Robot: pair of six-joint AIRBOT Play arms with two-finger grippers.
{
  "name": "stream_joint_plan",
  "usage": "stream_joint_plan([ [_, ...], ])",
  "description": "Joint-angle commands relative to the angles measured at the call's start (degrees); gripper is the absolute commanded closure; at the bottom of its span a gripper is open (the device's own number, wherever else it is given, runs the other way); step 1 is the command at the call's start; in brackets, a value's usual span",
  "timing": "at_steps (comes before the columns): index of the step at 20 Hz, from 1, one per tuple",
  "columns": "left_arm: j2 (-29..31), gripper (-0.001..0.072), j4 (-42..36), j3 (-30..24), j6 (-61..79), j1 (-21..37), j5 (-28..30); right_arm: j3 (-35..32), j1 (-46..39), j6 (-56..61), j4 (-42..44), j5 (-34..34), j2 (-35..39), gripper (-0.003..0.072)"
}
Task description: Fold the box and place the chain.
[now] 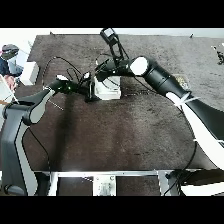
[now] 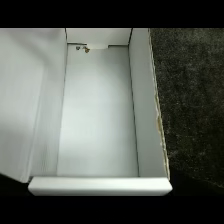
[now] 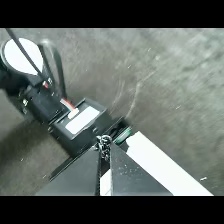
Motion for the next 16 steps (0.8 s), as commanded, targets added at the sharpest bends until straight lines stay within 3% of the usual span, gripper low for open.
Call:
stream_joint_plan([
  [1,-0.02,0.0424,0.00,0.04,0.00,-0.04,0.00,0.07,0.20,-0.13,1.40,0.48,-3.82,0.0673],
  [4,-0.02,0.0424,0.00,0.04,0.02,-0.04,0.00,0.07,0.00,0.13,1.40,0.55,-6.51,0.0655],
  [5,-0.02,0.0424,0.00,0.04,0.02,-0.04,0.00,0.04,-0.39,0.94,0.92,0.55,-6.86,0.0482],
  [6,-0.02,0.0424,0.00,0.04,0.02,-0.04,0.00,0.04,-1.11,1.90,-0.35,0.66,-6.91,0.0454],
  [8,-0.02,0.0424,0.00,0.04,0.02,-0.04,0.00,0.04,-4.15,4.20,-2.56,3.78,-5.97,0.0454],
  [13,-0.02,0.0424,0.00,0.04,0.02,-0.04,0.00,-3.96,-17.88,4.15,-2.78,23.50,-0.39,0.0454],
  [16,-0.02,0.0424,0.00,0.04,0.02,-0.04,0.00,-10.69,-26.08,3.89,-6.80,25.49,2.49,0.0454],
])
